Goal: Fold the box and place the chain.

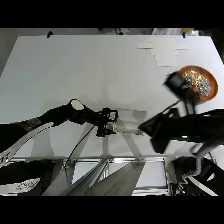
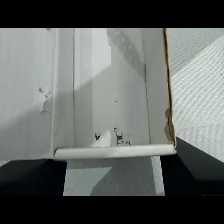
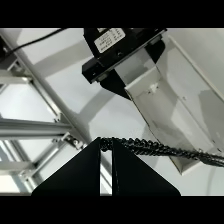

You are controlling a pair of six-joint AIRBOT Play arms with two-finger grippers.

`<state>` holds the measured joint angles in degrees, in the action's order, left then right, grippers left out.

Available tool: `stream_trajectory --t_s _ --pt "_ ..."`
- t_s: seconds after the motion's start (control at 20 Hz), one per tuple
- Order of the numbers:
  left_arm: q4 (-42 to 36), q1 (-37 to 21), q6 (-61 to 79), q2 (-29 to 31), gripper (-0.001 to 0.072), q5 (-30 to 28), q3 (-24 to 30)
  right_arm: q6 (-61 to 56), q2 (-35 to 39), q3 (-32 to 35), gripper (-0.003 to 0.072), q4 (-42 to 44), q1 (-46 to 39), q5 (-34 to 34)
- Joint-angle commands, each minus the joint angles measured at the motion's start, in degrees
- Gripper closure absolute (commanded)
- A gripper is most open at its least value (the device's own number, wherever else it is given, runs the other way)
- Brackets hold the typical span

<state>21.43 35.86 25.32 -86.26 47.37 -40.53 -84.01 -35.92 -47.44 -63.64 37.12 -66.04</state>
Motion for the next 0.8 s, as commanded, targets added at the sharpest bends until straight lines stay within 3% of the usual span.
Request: stream_trajectory --t_s 0.0,0.35,0.6,0.65,0.75 --pt "0.00 -0.04 0.00 0.02 0.0487 -0.02 0.00 -0.11 -4.22 6.21 0.0669 -2.12 4.42 9.53" --pt "0.02 -0.04 0.00 0.02 0.0487 0.00 0.00 0.50 -13.75 11.87 0.0668 -3.52 4.42 20.41" --pt "0.02 -0.04 0.00 0.02 0.0487 -0.02 0.00 0.52 -19.87 11.85 0.0667 -4.31 4.42 23.76" --pt "0.02 -0.04 0.00 0.02 0.0487 -0.02 0.00 0.50 -20.46 11.85 0.0646 -5.16 4.42 23.67" --pt "0.02 -0.04 0.00 0.02 0.0487 0.00 0.00 0.50 -20.44 11.63 0.0479 -6.40 4.42 23.19"
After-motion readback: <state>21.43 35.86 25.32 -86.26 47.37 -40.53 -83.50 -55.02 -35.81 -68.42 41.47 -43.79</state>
